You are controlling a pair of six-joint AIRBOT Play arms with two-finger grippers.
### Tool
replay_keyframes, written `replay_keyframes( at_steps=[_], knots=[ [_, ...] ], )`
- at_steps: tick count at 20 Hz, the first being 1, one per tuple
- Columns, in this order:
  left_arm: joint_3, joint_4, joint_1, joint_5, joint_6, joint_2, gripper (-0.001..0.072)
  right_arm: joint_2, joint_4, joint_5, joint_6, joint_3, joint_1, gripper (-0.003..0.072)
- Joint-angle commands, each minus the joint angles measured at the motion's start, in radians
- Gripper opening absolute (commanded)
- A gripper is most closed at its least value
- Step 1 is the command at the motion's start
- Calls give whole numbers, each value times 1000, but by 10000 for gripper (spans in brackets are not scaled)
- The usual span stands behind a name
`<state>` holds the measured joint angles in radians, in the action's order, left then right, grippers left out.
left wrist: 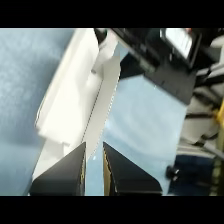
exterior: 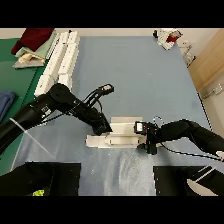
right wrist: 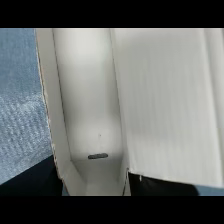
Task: Fold the box.
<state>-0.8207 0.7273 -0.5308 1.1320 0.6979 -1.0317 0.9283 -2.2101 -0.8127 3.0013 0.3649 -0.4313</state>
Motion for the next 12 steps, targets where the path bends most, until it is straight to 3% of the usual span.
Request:
replay_keyframes(
  at_steps=[1, 4, 8, 11, 12],
  knots=[
    [-1, 245, 1, 70, -32, 55, 172, -1, 0, 0, 0, 0, 0, 466],
    [13, 355, 12, 71, -106, 61, 172, -1, 0, 0, 0, 0, 0, 467],
    [88, 345, 12, 14, -290, 61, 172, -1, 3, 0, 0, 0, 0, 466],
    [161, 335, -19, -89, -368, 61, 180, -1, 3, 0, 0, 0, 0, 466],
    [182, 319, -31, -113, -393, 61, 317, -1, 4, 0, 0, 0, 0, 466]
  ],
)
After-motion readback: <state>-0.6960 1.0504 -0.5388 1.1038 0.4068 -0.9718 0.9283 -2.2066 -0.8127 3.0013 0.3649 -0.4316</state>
